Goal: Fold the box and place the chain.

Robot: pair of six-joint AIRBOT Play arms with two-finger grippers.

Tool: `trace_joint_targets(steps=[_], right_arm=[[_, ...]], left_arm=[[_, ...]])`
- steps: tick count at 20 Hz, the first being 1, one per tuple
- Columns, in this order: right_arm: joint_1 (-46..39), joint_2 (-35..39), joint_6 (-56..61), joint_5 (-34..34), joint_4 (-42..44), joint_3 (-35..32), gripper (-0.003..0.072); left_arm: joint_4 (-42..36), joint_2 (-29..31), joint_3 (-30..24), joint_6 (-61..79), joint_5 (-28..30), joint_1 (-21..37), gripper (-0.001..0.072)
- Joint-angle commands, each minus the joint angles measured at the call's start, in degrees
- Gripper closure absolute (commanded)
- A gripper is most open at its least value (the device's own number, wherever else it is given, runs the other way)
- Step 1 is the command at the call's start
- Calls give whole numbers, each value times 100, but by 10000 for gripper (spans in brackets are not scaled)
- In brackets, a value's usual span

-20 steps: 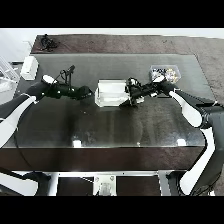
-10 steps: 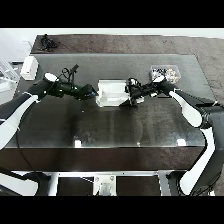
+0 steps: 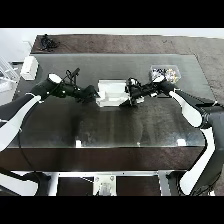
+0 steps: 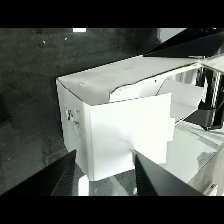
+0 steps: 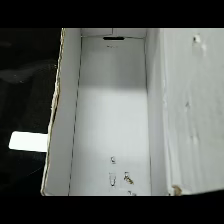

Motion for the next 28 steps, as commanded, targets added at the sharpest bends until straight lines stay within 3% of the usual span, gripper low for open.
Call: trace_joint_targets(steps=[1, 6, 23, 28], right_arm=[[4, -4, 2, 2, 2, -2, 121], [4, -4, 0, 2, 2, -2, 121], [4, -4, 0, 2, 2, -2, 121], [4, -4, 2, 2, 2, -2, 121]], left_arm=[[39, 0, 7, -284, 42, -48, 290], [66, 0, 55, -533, -46, -50, 290], [1340, -50, 815, -2013, -90, -433, 290], [1504, -439, 1351, -2221, -584, -520, 290]])
